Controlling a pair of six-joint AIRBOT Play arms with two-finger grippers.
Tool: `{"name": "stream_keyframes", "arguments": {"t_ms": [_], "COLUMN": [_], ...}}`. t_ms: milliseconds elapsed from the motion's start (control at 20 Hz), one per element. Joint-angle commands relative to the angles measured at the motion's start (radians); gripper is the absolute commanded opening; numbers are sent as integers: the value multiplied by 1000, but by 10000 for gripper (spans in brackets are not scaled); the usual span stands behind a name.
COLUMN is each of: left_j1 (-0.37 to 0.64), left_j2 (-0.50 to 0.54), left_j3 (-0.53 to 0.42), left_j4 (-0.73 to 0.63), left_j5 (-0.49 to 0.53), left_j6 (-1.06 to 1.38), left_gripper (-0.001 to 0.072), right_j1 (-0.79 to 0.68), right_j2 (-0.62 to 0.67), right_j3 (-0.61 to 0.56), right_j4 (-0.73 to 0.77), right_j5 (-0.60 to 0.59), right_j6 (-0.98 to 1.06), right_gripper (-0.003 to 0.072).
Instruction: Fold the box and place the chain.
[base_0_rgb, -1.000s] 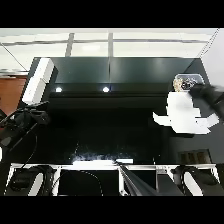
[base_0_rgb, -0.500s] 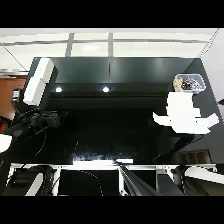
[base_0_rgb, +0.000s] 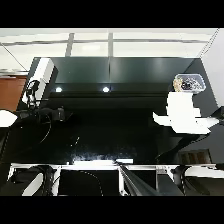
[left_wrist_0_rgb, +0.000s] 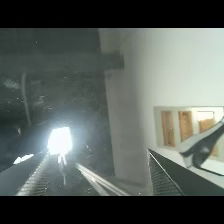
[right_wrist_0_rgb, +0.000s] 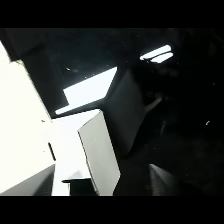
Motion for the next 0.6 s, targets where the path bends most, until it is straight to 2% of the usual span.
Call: {"name": "stream_keyframes", "arguments": {"t_ms": [0, 50, 200, 250, 300, 350, 400, 450, 550], "left_j1": [-19, -18, -18, -18, -18, -18, -18, -18, -18], "left_j2": [-29, -29, -29, -29, -29, -29, -29, -29, -29], "left_j3": [29, 29, 29, 29, 29, 29, 29, 29, 29], "left_j4": [112, 112, 111, 111, 109, 109, 109, 109, 109], "left_j5": [-26, -26, -26, -25, -26, -26, -26, -26, -26], "left_j6": [-80, -80, -80, -80, -80, -80, -80, -80, -80], "left_gripper": [703, 703, 704, 704, 704, 703, 704, 704, 704], "right_j1": [5, 10, 36, 43, 49, 55, 60, 66, 65], "right_j2": [-11, -13, -19, -26, -34, -40, -44, -44, -43], "right_j3": [1, 1, 1, 1, 1, 1, 1, 1, 1], "right_j4": [21, 46, 43, 42, 37, 22, 0, -15, -8], "right_j5": [-31, -34, -47, -40, -35, -25, -19, -21, -4], "right_j6": [-23, -42, -69, -72, -75, -75, -74, -73, -74], "right_gripper": [576, 496, 489, 360, 129, 77, 74, 6, 12]}}
